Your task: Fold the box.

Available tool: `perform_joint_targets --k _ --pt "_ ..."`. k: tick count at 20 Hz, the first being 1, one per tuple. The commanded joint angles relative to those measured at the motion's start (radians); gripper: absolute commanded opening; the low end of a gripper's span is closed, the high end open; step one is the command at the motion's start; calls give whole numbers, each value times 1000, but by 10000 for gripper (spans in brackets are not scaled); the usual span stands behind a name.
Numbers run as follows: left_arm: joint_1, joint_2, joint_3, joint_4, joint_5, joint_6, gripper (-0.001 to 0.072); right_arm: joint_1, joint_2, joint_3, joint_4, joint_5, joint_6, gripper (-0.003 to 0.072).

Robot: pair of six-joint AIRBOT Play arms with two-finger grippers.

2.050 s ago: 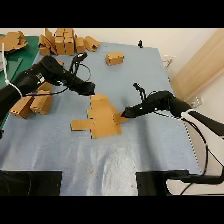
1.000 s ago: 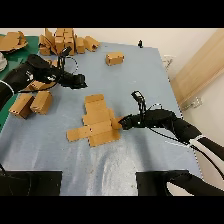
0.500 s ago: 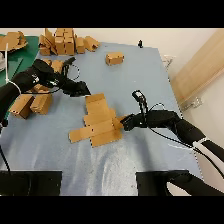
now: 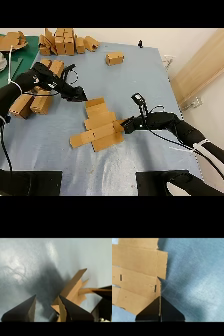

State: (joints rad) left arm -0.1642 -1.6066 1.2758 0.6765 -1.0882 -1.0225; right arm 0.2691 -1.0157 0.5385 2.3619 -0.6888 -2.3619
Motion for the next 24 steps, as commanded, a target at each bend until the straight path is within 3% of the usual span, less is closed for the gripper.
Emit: perform_joint_targets --k 1,5,8,10,12,14,19,24 --pt "4 -2 -2 1 -119 32 420 1 1 -1 -3 3 1 1" --pt "60 -1 -2 -9 -174 37 421 1 1 -1 -13 3 1 2" --pt "141 -1 -2 -100 -277 47 421 1 1 -1 -26 5 1 1" --pt "142 -1 -9 -116 -311 66 421 1 1 -1 -26 11 1 1" --pt "103 -2 -49 -116 -277 106 422 1 1 -1 -26 23 1 1" --pt "50 -2 -102 -120 -194 137 559 1 1 -1 -26 27 1 1" --pt "-49 -2 -173 -160 -49 203 559 1 1 -1 -26 27 1 1" --pt "-103 -13 -185 -314 24 318 558 1 1 -1 -25 26 1 1"
